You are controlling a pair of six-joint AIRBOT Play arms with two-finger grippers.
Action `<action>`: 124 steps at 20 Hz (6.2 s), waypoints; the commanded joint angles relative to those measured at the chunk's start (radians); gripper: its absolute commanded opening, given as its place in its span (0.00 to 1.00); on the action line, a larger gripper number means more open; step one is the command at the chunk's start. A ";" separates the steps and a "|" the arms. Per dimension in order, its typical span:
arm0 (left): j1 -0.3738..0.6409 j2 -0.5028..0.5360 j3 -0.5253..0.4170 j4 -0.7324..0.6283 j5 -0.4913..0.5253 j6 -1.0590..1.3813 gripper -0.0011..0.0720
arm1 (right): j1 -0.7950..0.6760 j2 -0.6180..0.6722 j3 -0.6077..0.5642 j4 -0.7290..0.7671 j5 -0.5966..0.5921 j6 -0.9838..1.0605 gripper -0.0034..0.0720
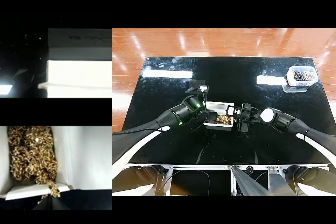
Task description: Fold the box and place the chain.
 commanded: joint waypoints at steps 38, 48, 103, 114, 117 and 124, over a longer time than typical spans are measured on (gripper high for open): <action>0.000 -0.001 0.000 0.000 -0.003 0.001 0.05 | 0.005 0.150 0.031 -0.105 0.217 0.267 0.10; 0.000 -0.001 0.000 0.000 -0.003 0.001 0.05 | 0.163 0.227 0.101 0.003 -0.032 0.353 0.09; 0.005 0.027 0.149 -0.097 0.113 0.108 0.84 | -0.056 0.335 0.103 -0.131 0.740 1.222 0.77; 0.125 0.417 0.070 0.086 0.593 0.378 0.83 | 0.001 0.333 0.227 -0.226 0.838 1.233 0.98; 0.333 0.580 -0.074 -0.135 0.489 0.520 0.84 | 0.006 0.306 0.404 -0.462 0.784 1.332 0.99; 0.588 0.680 -0.264 -0.554 0.214 0.689 0.84 | -0.076 -0.141 0.910 -0.475 0.725 1.265 1.00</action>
